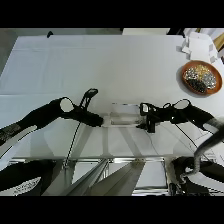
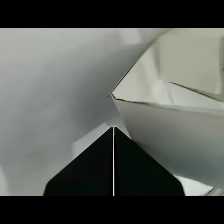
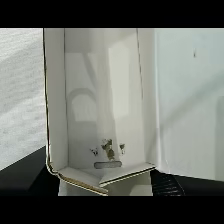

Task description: Fold the box and place the chain.

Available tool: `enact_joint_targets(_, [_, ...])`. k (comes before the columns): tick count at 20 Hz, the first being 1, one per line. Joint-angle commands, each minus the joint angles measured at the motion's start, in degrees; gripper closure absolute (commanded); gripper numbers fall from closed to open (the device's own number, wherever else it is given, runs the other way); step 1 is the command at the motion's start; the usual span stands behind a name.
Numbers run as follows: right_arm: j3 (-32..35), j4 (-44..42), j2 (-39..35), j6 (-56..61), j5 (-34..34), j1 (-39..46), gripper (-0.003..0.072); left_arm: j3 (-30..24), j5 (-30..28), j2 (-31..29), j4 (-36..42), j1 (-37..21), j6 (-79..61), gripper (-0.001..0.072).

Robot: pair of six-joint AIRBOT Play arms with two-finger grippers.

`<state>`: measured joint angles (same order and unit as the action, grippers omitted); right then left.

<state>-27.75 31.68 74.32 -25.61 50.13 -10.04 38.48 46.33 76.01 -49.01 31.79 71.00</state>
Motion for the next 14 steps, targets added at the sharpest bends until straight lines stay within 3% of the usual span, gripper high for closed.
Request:
enact_joint_targets(1, [0.0, 0.0, 0.0, 0.0, 0.0, 0.0, 0.0287, 0.0, -0.7, 0.2, 4.6, 1.6, -4.9, 0.0701])
enact_joint_targets(10, [0.0, 0.0, 0.0, 0.0, 0.0, 0.0, 0.0287, 0.1, -4.4, -6.3, 4.9, 2.3, -5.2, 0.0682])
enact_joint_targets(12, [0.0, 0.0, 0.0, 0.0, 0.0, 0.0, 0.0287, 0.5, -4.6, -6.3, 4.9, 3.5, -5.2, 0.0541])
enact_joint_targets(14, [0.0, 0.0, 0.0, 0.0, 0.0, 0.0, 0.0287, 0.7, -4.7, -6.3, 4.9, 4.1, -5.2, 0.0499])
